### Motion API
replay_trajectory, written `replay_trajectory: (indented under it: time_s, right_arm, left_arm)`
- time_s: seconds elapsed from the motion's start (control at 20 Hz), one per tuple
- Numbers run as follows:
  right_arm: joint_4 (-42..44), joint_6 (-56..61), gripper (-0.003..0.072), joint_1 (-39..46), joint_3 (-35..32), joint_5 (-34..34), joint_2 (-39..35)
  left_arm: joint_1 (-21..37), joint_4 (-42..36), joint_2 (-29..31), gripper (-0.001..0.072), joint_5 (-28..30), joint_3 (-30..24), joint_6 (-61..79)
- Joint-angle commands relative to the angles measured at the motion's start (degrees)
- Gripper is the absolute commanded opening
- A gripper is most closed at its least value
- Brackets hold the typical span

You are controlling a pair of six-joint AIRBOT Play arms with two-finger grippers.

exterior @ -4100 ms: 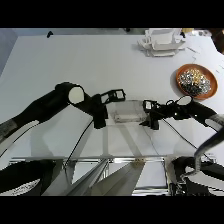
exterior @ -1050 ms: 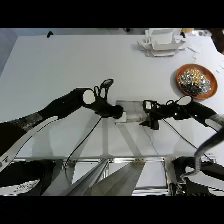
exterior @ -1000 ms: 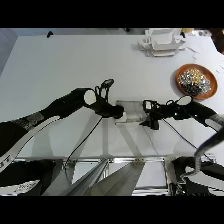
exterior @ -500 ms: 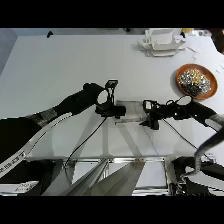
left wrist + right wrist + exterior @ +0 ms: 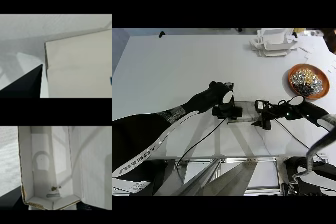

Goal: Fold the box and place the chain.

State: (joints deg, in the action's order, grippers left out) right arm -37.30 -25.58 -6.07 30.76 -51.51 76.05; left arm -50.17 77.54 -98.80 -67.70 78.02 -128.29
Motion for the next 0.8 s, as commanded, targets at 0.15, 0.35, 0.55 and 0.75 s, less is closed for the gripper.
replay_trajectory:
  time_s: [0.15, 0.35, 0.55, 0.75]
  right_arm:
    - [0.00, 0.00, 0.0339, 0.00, 0.00, -0.02, -0.04]
    - [0.00, 0.00, 0.0339, 0.00, 0.00, -0.02, -0.04]
    - [0.02, 0.00, 0.0339, 0.00, 0.00, -0.04, -0.04]
    - [0.00, 0.00, 0.0339, 0.00, 0.00, -0.04, -0.04]
  left_arm:
    - [-0.20, 0.98, -1.49, 0.0325, -2.45, 1.42, -5.16]
    - [-0.22, 1.70, -1.51, 0.0266, -2.45, 1.42, -6.60]
    - [-0.28, 2.25, -1.57, 0.0055, -2.21, 1.42, -7.21]
    - [-0.63, 2.25, -2.58, 0.0003, -3.32, 1.42, -7.15]
